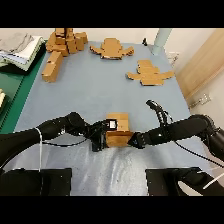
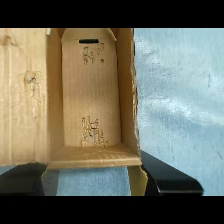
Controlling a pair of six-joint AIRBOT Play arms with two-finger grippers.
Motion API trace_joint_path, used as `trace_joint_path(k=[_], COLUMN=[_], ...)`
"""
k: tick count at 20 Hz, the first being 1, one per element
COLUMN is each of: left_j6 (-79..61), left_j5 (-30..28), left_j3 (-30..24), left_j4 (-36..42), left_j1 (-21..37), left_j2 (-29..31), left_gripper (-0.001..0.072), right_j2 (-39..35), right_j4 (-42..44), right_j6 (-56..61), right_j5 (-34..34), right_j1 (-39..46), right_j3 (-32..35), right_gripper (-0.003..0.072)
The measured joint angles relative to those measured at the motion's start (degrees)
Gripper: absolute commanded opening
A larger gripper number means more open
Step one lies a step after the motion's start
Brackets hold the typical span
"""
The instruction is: Fold the box.
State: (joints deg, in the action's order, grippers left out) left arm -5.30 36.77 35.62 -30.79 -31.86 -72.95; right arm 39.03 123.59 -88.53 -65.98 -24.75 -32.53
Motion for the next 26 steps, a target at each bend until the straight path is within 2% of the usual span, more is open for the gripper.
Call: trace_joint_path(k=[11,12,13,14,15,20,26], left_j6=[-0.3,-0.3,-0.3,-0.3,-0.3,-0.3,-0.2], left_j5=[-1.4,-1.4,-1.5,-1.5,-1.5,-1.6,-1.7], left_j3=[-1.5,-1.5,-1.6,-1.6,-1.6,-1.6,-1.6], left_j4=[-0.3,-0.4,-0.5,-0.7,-0.9,-1.4,-1.6], left_j1=[0.0,0.0,0.0,0.0,0.0,0.0,0.0], left_j2=[0.1,0.1,0.1,0.1,0.1,0.1,0.1], left_gripper=[0.0448,0.0448,0.0447,0.0448,0.0448,0.0448,0.0448], right_j2=[0.0,0.0,0.0,0.2,0.6,6.2,22.0], right_j4=[0.0,0.0,0.1,0.2,0.3,3.7,5.9], right_j6=[0.1,0.1,0.4,1.1,2.0,1.8,-9.3], right_j5=[2.9,3.5,4.1,4.6,5.1,10.1,13.4], right_j1=[0.0,0.0,0.0,0.0,0.0,0.0,0.1], right_j3=[0.0,0.0,0.0,0.0,0.0,-1.1,-10.0], right_gripper=[0.0700,0.0649,0.0443,0.0148,0.0005,0.0004,0.0004])
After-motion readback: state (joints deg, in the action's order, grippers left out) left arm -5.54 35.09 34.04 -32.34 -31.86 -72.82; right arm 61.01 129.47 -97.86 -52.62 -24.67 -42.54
